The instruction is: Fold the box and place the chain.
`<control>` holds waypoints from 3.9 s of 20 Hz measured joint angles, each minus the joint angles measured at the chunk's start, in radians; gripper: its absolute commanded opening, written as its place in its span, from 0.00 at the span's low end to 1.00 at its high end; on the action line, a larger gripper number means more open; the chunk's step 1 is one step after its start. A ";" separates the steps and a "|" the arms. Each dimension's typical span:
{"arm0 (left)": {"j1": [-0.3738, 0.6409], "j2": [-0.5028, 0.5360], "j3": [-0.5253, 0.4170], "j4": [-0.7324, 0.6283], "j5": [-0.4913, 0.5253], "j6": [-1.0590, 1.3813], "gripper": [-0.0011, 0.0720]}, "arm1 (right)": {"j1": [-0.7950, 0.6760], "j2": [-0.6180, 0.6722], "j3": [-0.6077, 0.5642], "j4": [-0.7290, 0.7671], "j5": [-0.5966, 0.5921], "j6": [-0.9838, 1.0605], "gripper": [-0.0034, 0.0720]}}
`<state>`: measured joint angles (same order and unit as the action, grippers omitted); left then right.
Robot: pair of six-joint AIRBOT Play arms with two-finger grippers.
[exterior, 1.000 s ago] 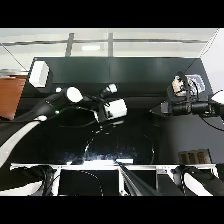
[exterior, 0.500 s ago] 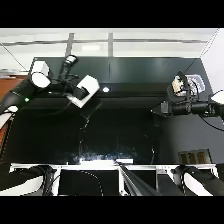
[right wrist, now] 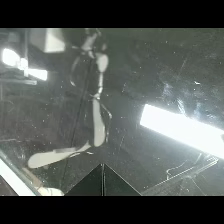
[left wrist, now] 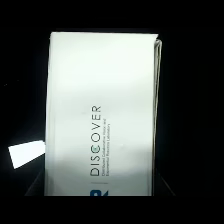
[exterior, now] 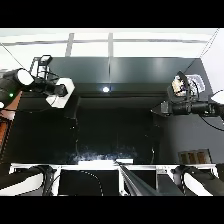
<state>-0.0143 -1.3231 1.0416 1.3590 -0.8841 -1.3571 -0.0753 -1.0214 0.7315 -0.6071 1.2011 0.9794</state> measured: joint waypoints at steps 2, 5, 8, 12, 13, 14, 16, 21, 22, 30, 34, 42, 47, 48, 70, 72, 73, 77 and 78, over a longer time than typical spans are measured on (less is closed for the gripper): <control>0.061 0.000 0.000 0.009 -0.024 -0.012 0.41 | 0.000 0.000 0.000 0.000 -0.002 0.000 0.06; 0.141 0.000 0.000 0.018 -0.071 -0.016 0.41 | 0.000 0.000 0.000 0.000 -0.006 0.000 0.06; 0.199 0.000 -0.002 0.030 -0.099 -0.008 0.41 | 0.000 0.000 0.000 0.000 -0.018 0.000 0.06; 0.280 0.000 -0.006 0.058 -0.072 0.009 0.41 | 0.000 0.000 0.000 0.000 -0.024 0.000 0.06; 0.298 0.000 -0.007 0.061 -0.061 0.022 0.41 | 0.000 0.000 0.000 0.001 -0.024 0.000 0.06; 0.317 0.000 -0.009 0.064 -0.051 0.040 0.41 | 0.000 0.000 0.000 0.001 -0.025 0.000 0.06; 0.342 -0.002 -0.012 0.065 -0.004 0.085 0.41 | 0.000 0.000 0.000 0.002 -0.026 0.000 0.06; 0.365 -0.041 -0.014 0.014 0.104 0.240 0.41 | 0.000 0.000 0.000 0.004 -0.028 0.007 0.06; 0.368 -0.057 -0.014 0.009 0.126 0.259 0.41 | 0.000 0.000 0.000 0.004 -0.028 0.009 0.06; 0.370 -0.147 -0.008 -0.012 0.262 0.329 0.40 | 0.000 0.000 0.000 0.004 -0.031 0.032 0.06; 0.371 -0.161 0.008 -0.013 0.289 0.334 0.41 | 0.000 0.000 0.000 0.004 -0.039 0.042 0.06; 0.370 -0.142 0.021 -0.016 0.276 0.293 0.98 | 0.000 0.000 0.000 0.004 -0.043 0.047 0.06; 0.357 -0.051 0.024 -0.016 0.195 0.221 0.98 | 0.000 0.000 0.000 0.004 -0.029 0.042 0.06; 0.352 -0.029 0.024 -0.016 0.176 0.204 0.98 | 0.000 0.000 0.000 0.004 -0.019 0.037 0.06; -0.501 0.231 -0.235 -0.059 0.285 -0.076 0.05 | 0.016 0.186 -0.047 -0.299 -0.375 -0.051 0.06; -0.518 0.250 -0.268 -0.072 0.328 -0.084 0.05 | 0.016 0.200 -0.076 -0.308 -0.440 -0.056 0.06; -0.521 0.261 -0.280 -0.074 0.347 -0.084 0.05 | 0.016 0.204 -0.085 -0.311 -0.460 -0.057 0.06; -0.509 0.285 -0.302 -0.081 0.404 -0.088 0.05 | 0.016 0.212 -0.103 -0.317 -0.500 -0.059 0.06; -0.504 0.288 -0.304 -0.081 0.411 -0.089 0.05 | 0.016 0.212 -0.104 -0.318 -0.505 -0.059 0.06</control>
<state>-0.5182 -1.0355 0.7372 1.2778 -0.4728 -1.4456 -0.0589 -0.8089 0.6273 -0.9249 0.6964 0.9203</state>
